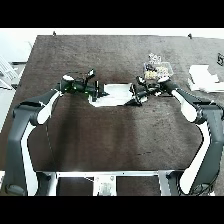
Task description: Fold the box and place the chain.
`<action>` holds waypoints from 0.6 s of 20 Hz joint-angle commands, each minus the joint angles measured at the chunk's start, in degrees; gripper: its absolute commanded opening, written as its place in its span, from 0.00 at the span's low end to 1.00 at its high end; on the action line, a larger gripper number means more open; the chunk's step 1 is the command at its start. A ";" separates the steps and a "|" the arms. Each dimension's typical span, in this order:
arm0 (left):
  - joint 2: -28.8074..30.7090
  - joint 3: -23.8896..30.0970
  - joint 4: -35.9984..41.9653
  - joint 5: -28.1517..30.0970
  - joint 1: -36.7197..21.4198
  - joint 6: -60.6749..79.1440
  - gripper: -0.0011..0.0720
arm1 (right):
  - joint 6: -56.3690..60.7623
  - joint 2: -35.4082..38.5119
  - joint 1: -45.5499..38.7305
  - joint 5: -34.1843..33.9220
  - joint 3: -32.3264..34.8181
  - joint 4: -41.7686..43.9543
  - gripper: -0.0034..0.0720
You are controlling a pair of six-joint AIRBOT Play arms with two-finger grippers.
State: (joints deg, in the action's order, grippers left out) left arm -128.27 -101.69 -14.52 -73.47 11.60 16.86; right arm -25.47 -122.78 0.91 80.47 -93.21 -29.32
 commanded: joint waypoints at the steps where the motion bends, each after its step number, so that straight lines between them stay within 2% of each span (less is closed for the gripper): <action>1: -0.04 0.00 -0.02 0.02 0.04 0.00 0.04 | -0.28 -0.04 0.37 -0.13 -0.02 -1.22 0.81; 6: -0.04 0.00 -0.02 0.02 0.04 0.00 0.04 | -0.26 -0.04 0.50 -0.48 -0.02 -1.31 0.79; 7: -0.04 0.00 -0.02 0.02 0.04 0.00 0.04 | -0.26 -0.04 0.50 -0.48 -0.02 -1.33 0.75; 8: -0.04 0.00 -0.02 0.02 0.04 0.00 0.04 | -0.26 -0.04 0.50 -0.48 -0.02 -1.31 0.59; 9: -0.04 0.00 -0.02 0.02 0.04 0.00 0.04 | -0.28 -0.04 0.50 -0.48 -0.02 -1.31 0.52; 12: -0.04 0.00 -0.02 0.02 0.04 0.00 0.04 | -0.26 -0.04 0.50 -0.26 0.00 -1.31 0.53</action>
